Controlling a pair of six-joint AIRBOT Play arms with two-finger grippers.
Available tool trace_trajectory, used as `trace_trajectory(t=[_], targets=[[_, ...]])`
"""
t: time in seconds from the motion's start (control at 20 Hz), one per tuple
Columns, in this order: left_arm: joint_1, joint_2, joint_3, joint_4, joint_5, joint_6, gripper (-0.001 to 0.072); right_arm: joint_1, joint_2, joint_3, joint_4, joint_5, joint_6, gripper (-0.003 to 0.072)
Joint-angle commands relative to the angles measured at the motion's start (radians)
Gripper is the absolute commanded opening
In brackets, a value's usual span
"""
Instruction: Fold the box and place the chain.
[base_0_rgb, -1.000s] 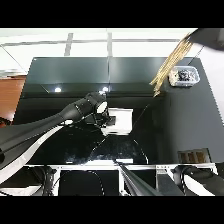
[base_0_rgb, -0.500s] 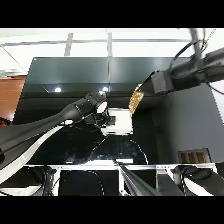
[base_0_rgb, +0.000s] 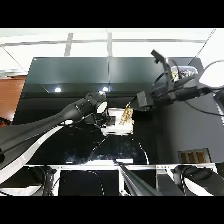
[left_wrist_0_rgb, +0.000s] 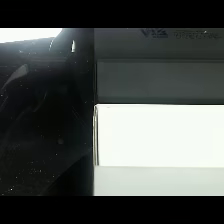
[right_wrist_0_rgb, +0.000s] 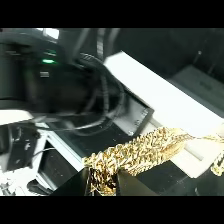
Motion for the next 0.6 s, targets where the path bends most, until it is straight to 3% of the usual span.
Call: trace_trajectory(t=[0.0,0.15,0.2,0.25,0.45,0.55], targets=[[0.001,0.000,0.000,0.000,0.000,0.000,0.0028,0.026,0.001,-0.127,0.009,-0.095,-0.001,0.0016],[0.001,0.000,0.000,0.000,0.000,0.000,0.0028,0.050,0.001,-0.163,0.006,-0.147,0.001,0.0022],[0.001,0.000,0.000,0.000,0.000,0.000,0.0028,0.049,0.001,-0.163,0.006,-0.149,0.010,0.0168],[0.001,0.000,0.000,0.000,-0.001,0.000,0.0028,0.043,0.001,-0.163,0.006,-0.140,0.010,0.0383],[0.001,0.000,0.000,0.000,0.000,0.000,0.0029,-0.101,0.043,-0.160,-0.035,0.037,-0.037,0.0395],[0.001,0.000,0.000,0.000,0.000,0.000,0.0028,-0.171,0.116,-0.193,-0.186,0.031,-0.093,0.0395]])
